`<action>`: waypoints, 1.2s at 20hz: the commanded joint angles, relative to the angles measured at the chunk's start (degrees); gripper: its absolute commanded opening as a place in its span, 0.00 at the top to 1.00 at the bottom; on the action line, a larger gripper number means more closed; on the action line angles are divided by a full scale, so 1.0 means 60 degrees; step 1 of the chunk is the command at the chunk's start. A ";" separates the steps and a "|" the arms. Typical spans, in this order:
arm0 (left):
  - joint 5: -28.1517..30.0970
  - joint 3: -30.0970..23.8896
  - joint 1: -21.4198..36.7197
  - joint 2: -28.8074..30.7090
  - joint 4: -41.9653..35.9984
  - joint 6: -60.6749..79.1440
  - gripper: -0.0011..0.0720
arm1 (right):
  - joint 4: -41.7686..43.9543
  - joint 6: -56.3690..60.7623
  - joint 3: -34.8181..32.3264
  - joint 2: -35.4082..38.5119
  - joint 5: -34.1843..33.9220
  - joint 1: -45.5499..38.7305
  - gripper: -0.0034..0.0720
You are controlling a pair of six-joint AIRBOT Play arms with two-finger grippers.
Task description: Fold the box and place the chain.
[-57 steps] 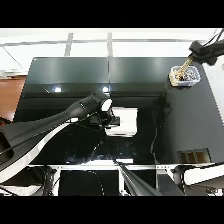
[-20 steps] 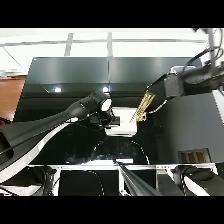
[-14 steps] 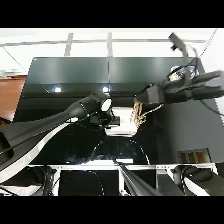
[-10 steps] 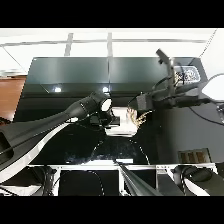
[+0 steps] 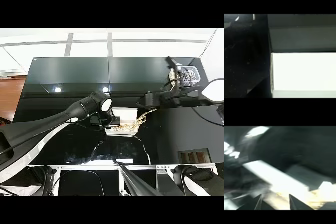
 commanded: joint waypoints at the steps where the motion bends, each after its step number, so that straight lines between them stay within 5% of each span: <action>1: -0.0011 0.0004 0.0007 -0.0007 0.0000 0.0000 0.95 | -0.3115 0.0350 -0.0313 0.0029 -0.0597 -0.1260 0.43; 2: -0.0007 0.0004 0.0007 -0.0007 0.0000 0.0000 0.95 | -0.4350 0.1035 -0.0616 0.0025 -0.1330 -0.1388 0.43; 3: -0.0007 0.0004 0.0007 -0.0007 0.0000 0.0000 0.95 | -0.5570 0.1974 -0.1009 -0.0029 -0.2248 -0.1443 0.29; 4: -0.0007 0.0004 0.0007 -0.0007 0.0004 0.0000 0.95 | -0.6255 0.2484 -0.1239 -0.0259 -0.2769 -0.1446 0.02; 8: -0.0015 0.0004 0.0007 -0.0007 0.0000 0.0000 0.95 | -0.7351 0.3464 -0.0280 -0.2841 -0.3501 -0.1545 0.02; 16: -0.0015 0.0004 0.0007 -0.0007 0.0000 0.0000 0.95 | -0.7355 0.4543 0.3625 -0.6732 -0.2554 -0.2116 0.03; 18: -0.0018 0.0004 0.0007 -0.0007 -0.0004 0.0000 0.95 | -0.7340 0.4583 0.3705 -0.7027 -0.2626 -0.2120 0.24; 19: -0.0018 0.0004 0.0007 -0.0007 -0.0004 0.0000 0.95 | -0.7355 0.4615 0.3705 -0.7129 -0.2677 -0.2138 0.26; 24: -0.0022 0.0004 0.0007 -0.0007 0.0000 0.0000 0.95 | -0.7369 0.4594 0.3730 -0.7176 -0.2109 -0.2353 0.94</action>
